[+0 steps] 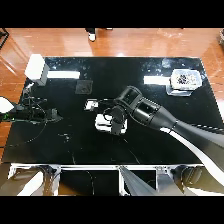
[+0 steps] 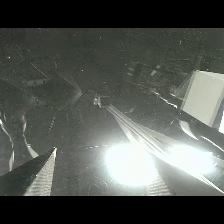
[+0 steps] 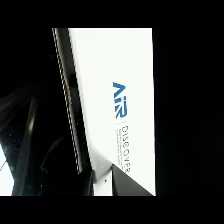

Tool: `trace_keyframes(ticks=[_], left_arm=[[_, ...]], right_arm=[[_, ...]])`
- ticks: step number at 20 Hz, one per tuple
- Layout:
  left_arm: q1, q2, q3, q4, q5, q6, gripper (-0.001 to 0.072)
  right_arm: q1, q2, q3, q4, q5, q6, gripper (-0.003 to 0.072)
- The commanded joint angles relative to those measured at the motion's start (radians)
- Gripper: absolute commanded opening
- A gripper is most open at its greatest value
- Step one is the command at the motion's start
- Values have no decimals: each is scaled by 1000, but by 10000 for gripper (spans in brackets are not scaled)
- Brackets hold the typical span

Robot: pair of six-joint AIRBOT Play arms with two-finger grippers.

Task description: Fold the box and place the chain.

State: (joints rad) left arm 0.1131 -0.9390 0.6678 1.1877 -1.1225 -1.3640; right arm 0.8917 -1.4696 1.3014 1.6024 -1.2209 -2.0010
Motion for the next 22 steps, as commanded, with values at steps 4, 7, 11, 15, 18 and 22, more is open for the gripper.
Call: trace_keyframes(ticks=[4,7,11,15,18,22], left_arm=[[1,0,0,0,0,0,636],[1,0,0,0,0,0,636],[1,0,0,0,0,0,637],[1,0,0,0,0,0,637],[1,0,0,0,0,0,636],[1,0,0,0,-2,0,637]], right_arm=[[0,0,1,-6,5,8,210],[0,2,1,-17,6,8,191],[0,2,2,-18,5,8,192],[0,11,16,-26,9,8,160],[0,14,20,-40,5,8,77],[-1,14,20,-23,9,9,76]])
